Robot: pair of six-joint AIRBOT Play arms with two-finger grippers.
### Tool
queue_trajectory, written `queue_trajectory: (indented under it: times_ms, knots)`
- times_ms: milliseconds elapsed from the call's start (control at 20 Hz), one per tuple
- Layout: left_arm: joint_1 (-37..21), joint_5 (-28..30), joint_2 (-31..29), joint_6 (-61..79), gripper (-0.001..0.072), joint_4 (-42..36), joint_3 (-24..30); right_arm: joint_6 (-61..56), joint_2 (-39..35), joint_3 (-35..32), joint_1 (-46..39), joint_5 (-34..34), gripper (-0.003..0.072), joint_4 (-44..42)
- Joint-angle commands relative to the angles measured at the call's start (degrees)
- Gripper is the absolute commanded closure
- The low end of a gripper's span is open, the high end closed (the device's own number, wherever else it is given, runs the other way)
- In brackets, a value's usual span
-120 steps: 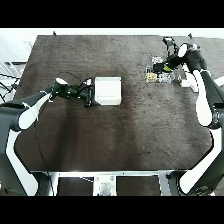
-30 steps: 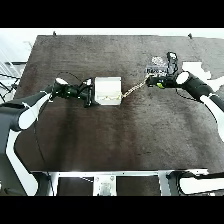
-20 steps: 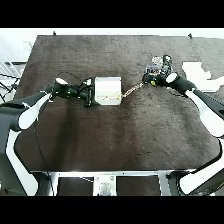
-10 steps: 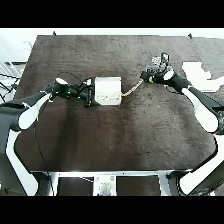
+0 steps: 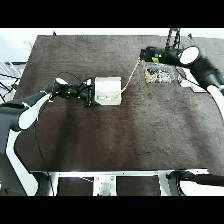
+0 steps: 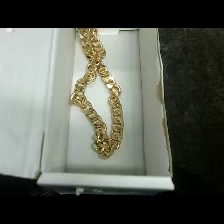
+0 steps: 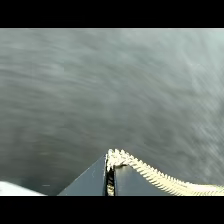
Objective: Fold the box and place the chain.
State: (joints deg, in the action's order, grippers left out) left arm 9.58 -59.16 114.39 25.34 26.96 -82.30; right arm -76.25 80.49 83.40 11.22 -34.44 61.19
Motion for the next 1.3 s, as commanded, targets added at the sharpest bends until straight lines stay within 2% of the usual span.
queue_trajectory:
  times_ms: [0,400,800,1000,1250]
  knots:
    - [0.0,0.0,0.0,0.0,0.0292,0.0,0.0,0.2,-8.2,0.0,4.8,-1.7,0.0683,4.0]
    - [0.0,0.0,0.0,0.0,0.0292,0.0,0.0,-1.3,-10.1,-0.8,14.9,-3.7,0.0682,4.5]
    - [0.0,0.0,0.0,0.0,0.0292,0.0,0.0,-3.3,-9.2,-7.8,18.8,1.7,0.0682,4.4]
    - [0.0,0.0,0.0,0.0,0.0292,0.0,0.0,-3.3,-4.0,-13.4,19.2,10.0,0.0682,3.8]
    - [0.0,0.0,0.0,0.0,0.0292,0.0,0.0,-3.2,6.7,-15.0,20.5,13.6,0.0683,0.8]
